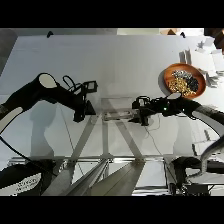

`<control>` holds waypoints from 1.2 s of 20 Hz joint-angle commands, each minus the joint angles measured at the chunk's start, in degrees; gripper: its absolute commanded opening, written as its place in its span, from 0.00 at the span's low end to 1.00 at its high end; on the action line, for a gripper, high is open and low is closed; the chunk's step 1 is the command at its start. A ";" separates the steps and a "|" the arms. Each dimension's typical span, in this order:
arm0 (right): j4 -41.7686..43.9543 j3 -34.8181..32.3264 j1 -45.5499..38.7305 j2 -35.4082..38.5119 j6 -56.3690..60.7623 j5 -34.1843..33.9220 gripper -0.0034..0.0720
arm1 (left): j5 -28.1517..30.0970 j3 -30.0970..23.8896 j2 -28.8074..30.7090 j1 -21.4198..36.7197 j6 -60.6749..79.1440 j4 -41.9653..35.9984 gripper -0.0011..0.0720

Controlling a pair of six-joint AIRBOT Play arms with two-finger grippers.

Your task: Fold the box and place the chain.

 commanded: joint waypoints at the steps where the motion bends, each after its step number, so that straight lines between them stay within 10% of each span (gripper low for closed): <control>1: 0.00 0.00 -0.02 -0.02 0.02 0.00 0.76 | 6.16 -1.68 0.11 -2.56 -9.07 11.80 0.02; 10: 0.00 0.00 -0.02 -0.02 0.02 0.00 0.76 | 11.08 -3.06 0.15 -7.74 -21.22 28.48 0.02; 18: 0.02 0.00 -0.02 -0.02 0.02 0.00 0.76 | 13.09 -3.30 2.10 -4.26 -8.92 13.62 0.05; 21: 0.02 0.00 -0.02 -0.02 0.02 0.00 0.76 | 12.96 -3.30 2.14 1.81 -2.47 1.38 0.55; 24: 0.02 0.00 -0.02 -0.02 0.02 0.00 0.76 | 11.61 -3.30 1.84 4.24 12.20 -6.34 0.55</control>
